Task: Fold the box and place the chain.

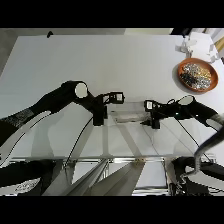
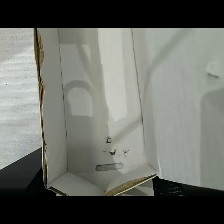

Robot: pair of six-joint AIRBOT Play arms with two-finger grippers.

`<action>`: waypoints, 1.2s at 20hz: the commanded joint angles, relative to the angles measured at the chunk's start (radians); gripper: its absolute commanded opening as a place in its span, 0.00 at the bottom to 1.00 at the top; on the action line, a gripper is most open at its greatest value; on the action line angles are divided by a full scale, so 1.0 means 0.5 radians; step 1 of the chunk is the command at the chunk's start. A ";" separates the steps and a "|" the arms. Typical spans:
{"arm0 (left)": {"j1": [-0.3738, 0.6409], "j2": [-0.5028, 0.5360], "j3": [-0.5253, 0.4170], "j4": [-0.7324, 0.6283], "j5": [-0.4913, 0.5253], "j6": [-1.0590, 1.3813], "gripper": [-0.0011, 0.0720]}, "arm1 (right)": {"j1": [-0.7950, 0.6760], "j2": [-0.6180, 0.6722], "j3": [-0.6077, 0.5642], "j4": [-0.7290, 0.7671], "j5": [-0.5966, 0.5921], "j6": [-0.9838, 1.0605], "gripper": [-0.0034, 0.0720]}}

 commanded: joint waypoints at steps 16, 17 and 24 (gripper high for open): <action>0.145 -0.016 -0.201 -0.400 0.341 0.825 0.63 | 0.001 0.002 0.001 0.001 0.000 0.001 0.59; 0.147 -0.019 -0.201 -0.425 0.346 0.885 0.63 | 0.001 0.002 0.001 0.001 0.000 0.001 0.59; 0.137 -0.069 -0.201 -0.564 0.355 1.128 0.63 | 0.001 0.002 0.001 0.001 0.000 0.001 0.59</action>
